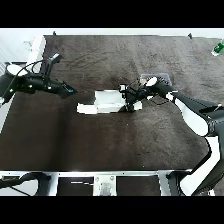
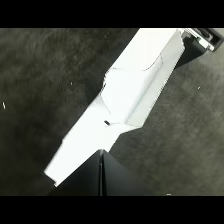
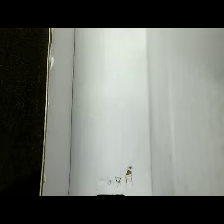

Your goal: Fold the box and place the chain.

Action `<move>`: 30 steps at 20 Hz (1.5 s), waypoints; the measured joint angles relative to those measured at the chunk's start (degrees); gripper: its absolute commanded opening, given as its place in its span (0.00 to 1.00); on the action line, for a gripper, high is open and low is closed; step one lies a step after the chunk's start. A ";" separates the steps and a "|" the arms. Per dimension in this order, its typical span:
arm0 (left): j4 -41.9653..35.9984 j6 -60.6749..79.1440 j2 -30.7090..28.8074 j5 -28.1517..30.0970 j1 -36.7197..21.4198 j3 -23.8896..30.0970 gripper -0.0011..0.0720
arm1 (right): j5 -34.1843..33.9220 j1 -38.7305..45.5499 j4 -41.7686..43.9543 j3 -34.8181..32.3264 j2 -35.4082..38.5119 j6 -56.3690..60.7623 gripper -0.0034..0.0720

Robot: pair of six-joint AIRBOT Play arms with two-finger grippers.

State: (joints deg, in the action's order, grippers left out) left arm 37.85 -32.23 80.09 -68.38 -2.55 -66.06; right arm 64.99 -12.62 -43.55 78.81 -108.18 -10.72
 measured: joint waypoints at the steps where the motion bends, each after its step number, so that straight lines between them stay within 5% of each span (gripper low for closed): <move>1: -0.13 -3.26 -0.31 0.07 -0.83 1.11 0.04 | 0.00 0.02 0.00 0.00 0.00 0.00 0.70; 8: 0.33 -17.59 -0.17 2.67 -4.79 6.32 0.04 | 0.00 0.02 0.00 0.00 0.00 -0.02 0.70; 20: 1.27 -24.55 10.21 3.21 -5.49 7.06 0.04 | 0.00 0.00 -0.02 0.00 0.00 -0.02 0.70; 30: -5.31 -22.71 17.88 4.66 0.74 7.06 0.03 | 0.00 0.00 -0.02 0.00 0.00 -0.02 0.70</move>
State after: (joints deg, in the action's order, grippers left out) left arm 32.53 -54.94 97.97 -63.72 -1.80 -59.00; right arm 64.99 -12.62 -43.57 78.81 -108.18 -10.74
